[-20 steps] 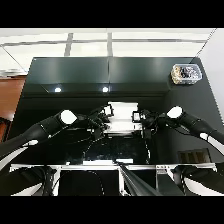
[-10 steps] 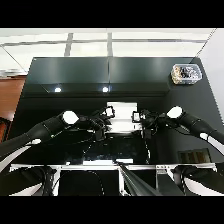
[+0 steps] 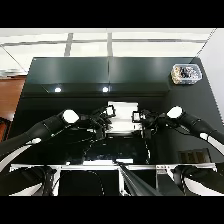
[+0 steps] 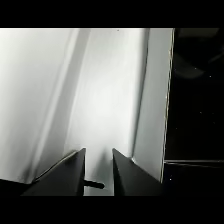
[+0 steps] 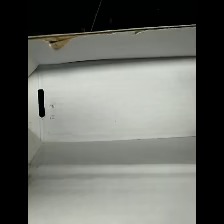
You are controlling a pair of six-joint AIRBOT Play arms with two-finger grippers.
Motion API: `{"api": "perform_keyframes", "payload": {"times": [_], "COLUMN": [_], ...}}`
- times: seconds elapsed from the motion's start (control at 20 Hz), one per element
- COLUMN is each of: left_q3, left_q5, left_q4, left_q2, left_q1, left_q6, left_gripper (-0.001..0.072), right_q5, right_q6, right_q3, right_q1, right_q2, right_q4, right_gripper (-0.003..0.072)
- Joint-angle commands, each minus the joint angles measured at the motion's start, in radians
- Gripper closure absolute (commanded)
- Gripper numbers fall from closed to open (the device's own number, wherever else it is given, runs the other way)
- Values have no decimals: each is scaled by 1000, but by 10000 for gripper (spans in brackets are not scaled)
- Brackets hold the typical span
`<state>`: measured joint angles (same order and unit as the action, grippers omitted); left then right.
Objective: Fold the box and place the chain.
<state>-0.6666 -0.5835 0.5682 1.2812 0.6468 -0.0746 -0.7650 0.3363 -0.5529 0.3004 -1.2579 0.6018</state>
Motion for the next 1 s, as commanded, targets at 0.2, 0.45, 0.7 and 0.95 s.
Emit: {"api": "perform_keyframes", "payload": {"times": [0.2,0.45,0.7,0.95], "left_q3": [-11,-11,26,153], "left_q5": [-98,-171,-446,-490], "left_q4": [208,527,537,185], "left_q2": [-72,-256,-254,-171], "left_q1": [-76,-218,-430,-590], "left_q6": [-283,-733,-1154,-1200], "left_gripper": [685,684,683,682], "right_q5": [0,-1,0,0], "right_q6": [1,0,1,1], "right_q3": [0,0,0,0], "right_q1": [0,0,0,0], "right_q2": [-1,-1,-1,-1], "right_q4": [0,0,0,0], "right_gripper": [444,444,444,444]}}
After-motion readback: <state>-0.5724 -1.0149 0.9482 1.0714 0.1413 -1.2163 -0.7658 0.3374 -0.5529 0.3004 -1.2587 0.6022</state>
